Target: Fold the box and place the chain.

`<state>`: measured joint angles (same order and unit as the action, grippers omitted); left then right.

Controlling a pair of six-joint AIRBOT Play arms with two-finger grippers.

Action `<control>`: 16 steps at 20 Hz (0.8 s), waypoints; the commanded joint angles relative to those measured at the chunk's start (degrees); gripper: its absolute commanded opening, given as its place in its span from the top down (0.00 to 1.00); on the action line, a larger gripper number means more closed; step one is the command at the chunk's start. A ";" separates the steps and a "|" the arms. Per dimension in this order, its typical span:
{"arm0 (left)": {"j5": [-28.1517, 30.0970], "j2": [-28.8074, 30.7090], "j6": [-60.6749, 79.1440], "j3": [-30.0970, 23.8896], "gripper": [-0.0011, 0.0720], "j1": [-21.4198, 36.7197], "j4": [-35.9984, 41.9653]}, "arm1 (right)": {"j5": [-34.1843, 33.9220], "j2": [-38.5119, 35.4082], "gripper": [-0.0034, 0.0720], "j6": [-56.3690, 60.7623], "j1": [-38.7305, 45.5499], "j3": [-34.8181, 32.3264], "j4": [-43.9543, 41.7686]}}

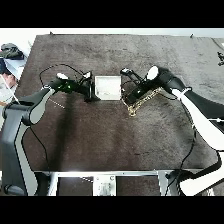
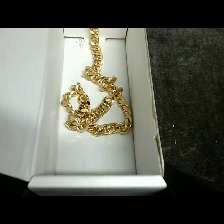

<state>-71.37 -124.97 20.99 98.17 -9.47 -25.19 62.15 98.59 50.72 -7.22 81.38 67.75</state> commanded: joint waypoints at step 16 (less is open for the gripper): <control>0.00 -0.04 0.02 -0.02 0.28 0.00 0.00 | -7.56 0.94 0.97 2.08 -2.93 -1.14 5.35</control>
<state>-71.37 -124.97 20.99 98.17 -9.47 -25.19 54.00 101.69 52.99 -10.09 80.12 73.76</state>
